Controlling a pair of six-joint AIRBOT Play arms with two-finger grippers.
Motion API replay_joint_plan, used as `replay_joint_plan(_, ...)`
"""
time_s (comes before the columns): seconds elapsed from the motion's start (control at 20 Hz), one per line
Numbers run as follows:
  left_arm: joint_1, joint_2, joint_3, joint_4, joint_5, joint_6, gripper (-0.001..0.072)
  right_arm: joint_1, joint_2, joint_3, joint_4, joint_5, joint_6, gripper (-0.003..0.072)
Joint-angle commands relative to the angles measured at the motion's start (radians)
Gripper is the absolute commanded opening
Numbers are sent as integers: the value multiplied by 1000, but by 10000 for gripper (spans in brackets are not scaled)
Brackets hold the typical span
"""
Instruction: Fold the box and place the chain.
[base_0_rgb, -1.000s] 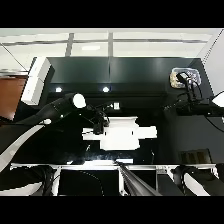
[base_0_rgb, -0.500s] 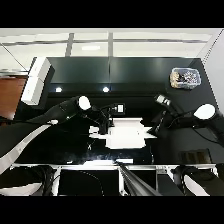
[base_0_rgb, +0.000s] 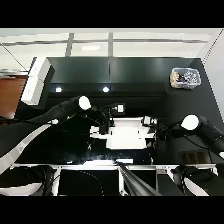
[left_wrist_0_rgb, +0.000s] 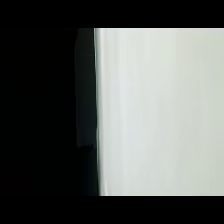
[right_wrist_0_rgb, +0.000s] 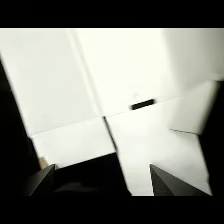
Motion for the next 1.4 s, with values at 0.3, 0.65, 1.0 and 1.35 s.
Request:
replay_joint_plan(0.3,1,0,0,0,-6,0,32,145,1,-32,-11,-172,19,715)
replay_joint_plan(0.65,1,0,0,0,-6,0,32,145,5,-41,114,-192,25,714)
replay_joint_plan(1.0,1,0,0,0,-7,0,32,145,10,-40,159,-207,59,707)
replay_joint_plan(1.35,1,0,0,0,-7,0,32,145,84,-30,119,-307,80,708)
